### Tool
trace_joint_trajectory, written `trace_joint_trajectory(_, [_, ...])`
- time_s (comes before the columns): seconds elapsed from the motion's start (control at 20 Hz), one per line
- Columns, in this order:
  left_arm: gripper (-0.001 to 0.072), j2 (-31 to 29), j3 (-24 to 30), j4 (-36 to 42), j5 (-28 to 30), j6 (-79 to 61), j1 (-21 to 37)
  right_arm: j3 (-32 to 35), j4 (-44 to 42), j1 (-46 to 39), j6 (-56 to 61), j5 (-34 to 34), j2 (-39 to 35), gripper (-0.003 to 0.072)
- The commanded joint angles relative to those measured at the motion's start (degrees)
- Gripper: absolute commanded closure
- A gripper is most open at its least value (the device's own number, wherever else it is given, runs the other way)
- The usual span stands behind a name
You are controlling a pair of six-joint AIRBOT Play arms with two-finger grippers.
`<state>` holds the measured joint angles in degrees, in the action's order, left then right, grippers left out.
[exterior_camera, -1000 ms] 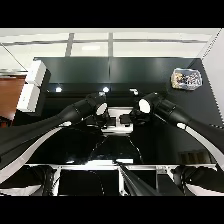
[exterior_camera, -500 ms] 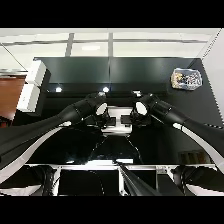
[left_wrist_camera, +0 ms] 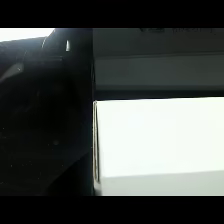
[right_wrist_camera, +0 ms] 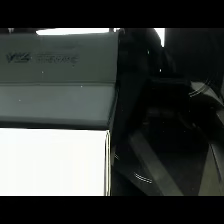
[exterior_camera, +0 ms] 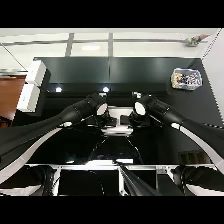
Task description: Fold the box and place the chain.
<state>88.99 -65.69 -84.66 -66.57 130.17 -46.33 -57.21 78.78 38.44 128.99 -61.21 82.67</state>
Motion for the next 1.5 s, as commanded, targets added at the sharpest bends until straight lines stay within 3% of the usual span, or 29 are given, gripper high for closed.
trace_joint_trajectory(0.0, [0.0683,0.02,0.00,-0.11,-0.07,0.15,0.04,-0.02,-0.76,0.02,-0.85,0.39,0.02,0.0665])
trace_joint_trajectory(0.05, [0.0683,0.02,0.00,-0.11,-0.07,0.15,0.04,-0.02,-0.94,0.02,-0.85,0.42,0.00,0.0517])
trace_joint_trajectory(0.1, [0.0683,0.02,0.00,-0.11,-0.04,0.15,0.04,-0.02,-0.98,0.02,-0.85,0.39,-0.02,0.0459])
trace_joint_trajectory(0.2, [0.0683,0.02,0.00,-0.11,-0.04,0.15,0.04,-0.02,-0.96,0.02,-0.85,0.48,-0.02,0.0464])
trace_joint_trajectory(0.3, [0.0683,0.02,0.00,-0.11,-0.04,0.15,0.04,-0.02,-0.96,0.02,-0.90,0.46,-0.02,0.0674])
trace_joint_trajectory(0.45, [0.0683,0.02,0.00,-0.11,-0.07,0.15,0.04,-0.02,-1.07,0.02,-0.92,0.59,-0.02,0.0669])
trace_joint_trajectory(0.55, [0.0683,0.02,0.00,-0.11,-0.07,0.15,0.04,-0.04,-1.88,-0.02,-1.31,0.35,-0.15,0.0301])
trace_joint_trajectory(0.7, [0.0683,0.02,0.00,-0.11,-0.07,0.15,0.04,-0.04,-1.64,-0.24,-5.22,-1.11,-2.78,0.0297])
trace_joint_trajectory(0.85, [0.0683,0.02,0.00,-0.11,-0.15,0.15,0.04,-0.04,2.84,-1.16,-8.63,-2.64,-10.69,0.0297])
trace_joint_trajectory(1.0, [0.0683,0.02,0.00,-0.13,-0.13,0.15,0.04,-0.04,14.12,-4.15,-8.55,-3.13,-21.62,0.0297])
trace_joint_trajectory(1.15, [0.0683,0.02,0.00,-0.09,-0.13,0.15,0.04,-0.02,36.02,-11.63,-8.35,-2.69,-26.23,0.0298])
trace_joint_trajectory(1.25, [0.0683,0.02,0.00,-0.09,-0.13,0.15,0.04,0.72,44.06,-20.11,-8.33,3.37,-25.70,0.0298])
trace_joint_trajectory(1.35, [0.0683,0.02,0.00,-0.09,-0.20,0.15,0.04,1.22,39.74,-32.24,-7.72,14.01,-23.78,0.0294])
trace_joint_trajectory(1.45, [0.0683,0.02,0.00,-0.09,-0.17,0.15,0.04,1.18,27.65,-43.23,-9.38,20.17,-19.45,-0.0033])
